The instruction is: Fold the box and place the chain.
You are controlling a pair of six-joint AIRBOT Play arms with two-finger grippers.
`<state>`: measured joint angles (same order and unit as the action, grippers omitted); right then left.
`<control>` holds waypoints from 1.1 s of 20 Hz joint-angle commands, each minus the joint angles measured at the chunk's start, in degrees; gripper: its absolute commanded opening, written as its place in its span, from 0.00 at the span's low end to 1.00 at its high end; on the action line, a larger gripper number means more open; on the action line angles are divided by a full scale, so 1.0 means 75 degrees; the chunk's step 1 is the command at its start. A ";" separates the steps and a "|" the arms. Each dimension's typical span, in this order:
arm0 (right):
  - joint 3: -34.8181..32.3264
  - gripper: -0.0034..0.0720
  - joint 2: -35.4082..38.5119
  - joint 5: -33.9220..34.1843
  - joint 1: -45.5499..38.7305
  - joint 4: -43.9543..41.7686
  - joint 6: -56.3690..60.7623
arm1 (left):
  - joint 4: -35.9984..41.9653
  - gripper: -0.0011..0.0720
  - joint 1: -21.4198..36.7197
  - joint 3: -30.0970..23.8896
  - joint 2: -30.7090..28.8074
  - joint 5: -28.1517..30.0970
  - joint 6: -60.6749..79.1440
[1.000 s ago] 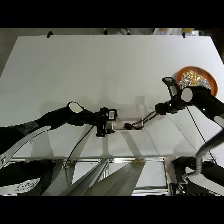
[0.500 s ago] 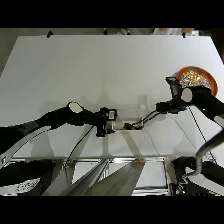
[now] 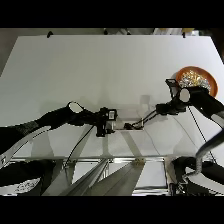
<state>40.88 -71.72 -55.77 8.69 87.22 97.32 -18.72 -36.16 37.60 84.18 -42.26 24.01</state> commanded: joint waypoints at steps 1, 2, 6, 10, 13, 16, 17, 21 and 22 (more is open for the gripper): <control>0.0006 0.40 -0.0128 0.0102 -0.0003 0.0000 0.0029 | -0.0003 0.55 0.0000 0.0006 0.0003 0.0003 0.0003; 0.0006 0.40 -0.0128 0.0143 -0.0003 0.0003 0.0029 | -0.0003 0.55 0.0000 0.0006 0.0003 0.0003 0.0003; 0.0006 0.40 -0.0125 0.0300 0.0000 0.0000 0.0023 | -0.0003 0.55 0.0000 0.0006 0.0003 0.0003 0.0003; 0.0006 0.38 -0.0125 0.0405 -0.0003 0.0000 0.0023 | -0.0003 0.55 0.0000 0.0006 0.0003 0.0003 0.0003; 0.0006 0.34 -0.0128 0.0571 -0.0003 0.0000 0.0026 | -0.0003 0.55 0.0000 0.0006 0.0003 0.0003 0.0003; 0.0006 0.19 -0.0128 0.0583 -0.0003 0.0000 0.0023 | -0.0003 0.55 0.0000 0.0006 0.0003 0.0003 0.0003; 0.0006 0.17 -0.0128 0.0583 -0.0003 0.0000 0.0020 | -0.0003 0.55 0.0000 0.0006 0.0003 0.0003 0.0003; 0.0006 0.07 -0.0090 0.0493 -0.0003 0.0000 -0.0117 | -0.0003 0.55 0.0000 0.0006 0.0003 0.0006 0.0003; 0.0006 0.07 -0.0035 0.0431 0.0000 -0.0006 -0.0265 | -0.0003 0.55 0.0000 0.0006 0.0003 0.0003 0.0003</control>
<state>40.88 -72.49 -51.48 8.69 87.29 96.82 -18.72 -36.16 37.60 84.20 -42.26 24.01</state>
